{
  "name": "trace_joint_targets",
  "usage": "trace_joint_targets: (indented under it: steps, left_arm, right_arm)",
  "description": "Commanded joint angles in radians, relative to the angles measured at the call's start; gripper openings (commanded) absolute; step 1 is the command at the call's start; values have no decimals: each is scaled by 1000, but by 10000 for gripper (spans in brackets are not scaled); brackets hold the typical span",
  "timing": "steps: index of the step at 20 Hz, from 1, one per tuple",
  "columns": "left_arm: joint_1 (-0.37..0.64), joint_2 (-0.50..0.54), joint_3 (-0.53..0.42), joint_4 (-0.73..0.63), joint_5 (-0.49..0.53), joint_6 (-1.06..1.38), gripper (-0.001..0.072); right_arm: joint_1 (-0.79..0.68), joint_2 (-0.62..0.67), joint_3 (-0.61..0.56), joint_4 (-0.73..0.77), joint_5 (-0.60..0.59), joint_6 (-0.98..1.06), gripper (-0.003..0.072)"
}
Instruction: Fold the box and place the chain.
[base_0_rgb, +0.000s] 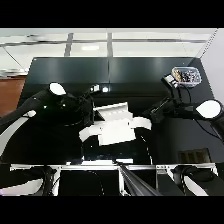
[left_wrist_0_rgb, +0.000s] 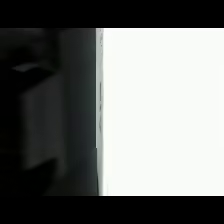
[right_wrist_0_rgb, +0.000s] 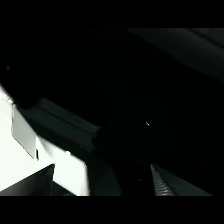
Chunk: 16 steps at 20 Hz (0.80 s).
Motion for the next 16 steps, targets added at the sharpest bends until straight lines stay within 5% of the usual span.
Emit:
trace_joint_targets:
  steps: [1,10,13,16]
  left_arm:
    - [-31,8,-48,37,208,163,25]
    - [-75,-80,17,101,242,164,26]
    - [-75,-80,18,100,240,164,26]
    - [-75,-79,18,100,237,164,26]
  right_arm:
    - [56,-1,-5,-19,-5,-212,690]
    - [208,-108,-47,-140,119,-537,690]
    - [252,-163,-63,-87,100,-560,691]
    - [337,-218,-67,-41,-50,-559,692]
